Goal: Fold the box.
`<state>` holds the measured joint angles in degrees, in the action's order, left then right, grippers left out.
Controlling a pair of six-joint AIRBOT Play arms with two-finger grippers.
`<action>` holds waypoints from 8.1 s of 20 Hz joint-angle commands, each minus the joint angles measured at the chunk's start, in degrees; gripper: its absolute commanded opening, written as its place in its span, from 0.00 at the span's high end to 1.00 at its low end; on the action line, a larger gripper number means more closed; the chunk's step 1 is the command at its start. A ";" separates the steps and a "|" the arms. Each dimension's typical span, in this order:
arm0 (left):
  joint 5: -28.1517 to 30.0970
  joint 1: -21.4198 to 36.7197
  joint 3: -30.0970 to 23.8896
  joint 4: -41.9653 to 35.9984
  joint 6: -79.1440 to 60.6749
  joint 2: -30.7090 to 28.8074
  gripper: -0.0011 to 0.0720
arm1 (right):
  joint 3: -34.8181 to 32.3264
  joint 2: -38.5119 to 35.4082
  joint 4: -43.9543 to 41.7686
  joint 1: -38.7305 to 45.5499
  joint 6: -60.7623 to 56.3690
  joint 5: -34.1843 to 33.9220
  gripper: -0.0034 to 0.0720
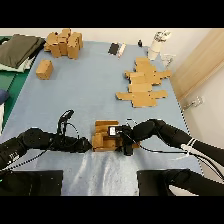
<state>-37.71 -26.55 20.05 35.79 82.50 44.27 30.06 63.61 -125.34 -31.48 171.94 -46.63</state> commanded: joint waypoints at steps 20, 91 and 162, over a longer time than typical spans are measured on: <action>2.08 -3.30 5.75 1.99 3.78 6.38 0.35 | -0.02 0.00 0.00 -0.04 -0.02 -0.39 0.26; -37.94 -9.42 37.20 35.82 10.27 24.94 0.97 | -0.02 -0.02 0.02 -0.04 -0.02 -0.39 0.26; 6.71 -5.25 8.46 -14.34 -103.45 24.85 0.18 | 0.09 -3.37 5.55 -0.04 -10.14 -0.83 0.04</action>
<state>-30.83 -31.81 28.51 21.39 -20.97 69.12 30.11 60.80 -121.40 -31.53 162.93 -47.51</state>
